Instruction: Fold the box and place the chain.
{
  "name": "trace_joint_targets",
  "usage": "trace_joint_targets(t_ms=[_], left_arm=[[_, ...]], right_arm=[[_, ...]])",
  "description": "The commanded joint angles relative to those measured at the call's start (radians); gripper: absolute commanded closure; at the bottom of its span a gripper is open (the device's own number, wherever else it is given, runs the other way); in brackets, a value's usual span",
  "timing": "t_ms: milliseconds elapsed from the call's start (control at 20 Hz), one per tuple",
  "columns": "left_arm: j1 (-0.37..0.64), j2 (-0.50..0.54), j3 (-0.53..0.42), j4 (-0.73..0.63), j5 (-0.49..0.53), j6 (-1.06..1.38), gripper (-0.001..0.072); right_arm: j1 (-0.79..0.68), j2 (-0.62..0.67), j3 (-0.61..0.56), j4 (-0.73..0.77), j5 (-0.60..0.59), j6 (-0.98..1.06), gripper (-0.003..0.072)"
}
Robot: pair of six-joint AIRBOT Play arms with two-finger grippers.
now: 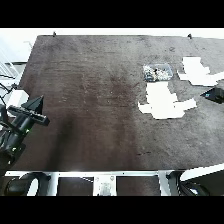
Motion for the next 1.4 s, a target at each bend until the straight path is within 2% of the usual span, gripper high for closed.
trace_joint_targets(t_ms=[0, 150, 500, 550, 600, 650, 700, 750, 800, 900, 1000, 1100, 1350], left_arm=[[0.0, 0.001, 0.0, 0.0, 0.0, 0.0, 0.069], [0.0, 0.001, 0.0, 0.0, 0.0, 0.0, 0.069], [0.0, 0.001, 0.0, 0.0, 0.0, 0.0, 0.069], [0.0, 0.001, 0.0, 0.0, 0.0, 0.0, 0.0691], [0.0, 0.001, 0.0, 0.0, 0.0, 0.0, 0.0691], [0.0, 0.001, 0.0, 0.0, 0.0, 0.0, 0.069], [0.0, 0.001, 0.0, 0.0, 0.0, 0.0, 0.069], [0.0, 0.001, -0.001, 0.0, 0.0, 0.0, 0.069], [0.0, 0.001, 0.0, 0.0, 0.0, 0.0, 0.0691], [0.0, 0.001, -0.001, 0.0, 0.0, 0.0, 0.069], [0.0, 0.001, 0.0, 0.0, 0.0, 0.0, 0.069], [0.0, 0.001, 0.0, 0.0, 0.0, 0.0, 0.069], [0.0, 0.001, 0.0, 0.0, 0.0, 0.0, 0.069]], right_arm=[[0.023, -0.086, 0.034, -0.01, 0.051, 0.003, 0.014], [0.063, -0.139, 0.034, -0.011, 0.103, -0.011, 0.0141], [0.129, -0.188, 0.034, -0.011, 0.111, -0.012, 0.016], [0.13, -0.188, 0.034, -0.005, 0.123, -0.012, 0.0242], [0.13, -0.188, 0.034, 0.004, 0.146, -0.015, 0.028], [0.129, -0.188, 0.034, 0.005, 0.166, -0.023, 0.0374], [0.128, -0.188, 0.034, 0.005, 0.183, -0.023, 0.0434], [0.128, -0.188, 0.034, 0.005, 0.192, -0.023, 0.0581], [0.128, -0.188, 0.034, 0.005, 0.202, -0.023, 0.0668], [0.128, -0.183, 0.02, 0.03, 0.24, -0.022, 0.0671], [0.129, -0.154, -0.042, 0.095, 0.236, -0.022, 0.0672], [0.144, -0.107, -0.156, 0.176, 0.2, -0.027, 0.0672], [0.3, 0.064, -0.548, 0.325, -0.01, -0.101, 0.0672]])
